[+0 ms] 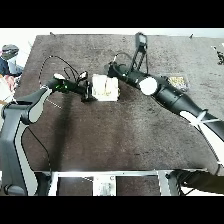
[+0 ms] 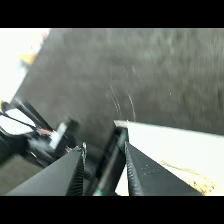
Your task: Fold the box and place the chain.
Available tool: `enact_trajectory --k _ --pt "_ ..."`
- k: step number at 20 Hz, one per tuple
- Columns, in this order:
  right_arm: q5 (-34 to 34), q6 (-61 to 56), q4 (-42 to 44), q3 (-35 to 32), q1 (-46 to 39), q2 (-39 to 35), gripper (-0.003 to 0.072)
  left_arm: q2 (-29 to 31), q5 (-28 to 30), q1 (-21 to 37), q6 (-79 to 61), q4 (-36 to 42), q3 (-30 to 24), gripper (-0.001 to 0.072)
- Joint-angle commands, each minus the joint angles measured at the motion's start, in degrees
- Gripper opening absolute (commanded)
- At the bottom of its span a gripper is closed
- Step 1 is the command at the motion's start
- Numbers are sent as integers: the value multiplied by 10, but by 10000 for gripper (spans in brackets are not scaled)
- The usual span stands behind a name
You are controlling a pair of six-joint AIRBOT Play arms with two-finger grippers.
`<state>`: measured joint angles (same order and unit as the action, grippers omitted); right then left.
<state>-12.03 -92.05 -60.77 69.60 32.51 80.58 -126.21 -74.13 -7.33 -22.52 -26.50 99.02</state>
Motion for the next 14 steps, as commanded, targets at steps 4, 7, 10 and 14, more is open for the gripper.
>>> enact_trajectory --k 4,7,10,14 --pt "-117 10 -107 1 -60 30 283 0 0 0 0 0 0 519" --pt "-173 40 -160 0 -127 37 282 0 0 0 0 0 0 519" --pt "-198 202 -54 0 -184 68 280 0 0 0 0 0 0 519" --pt "-287 553 203 1 -232 132 272 0 0 0 0 0 0 519"
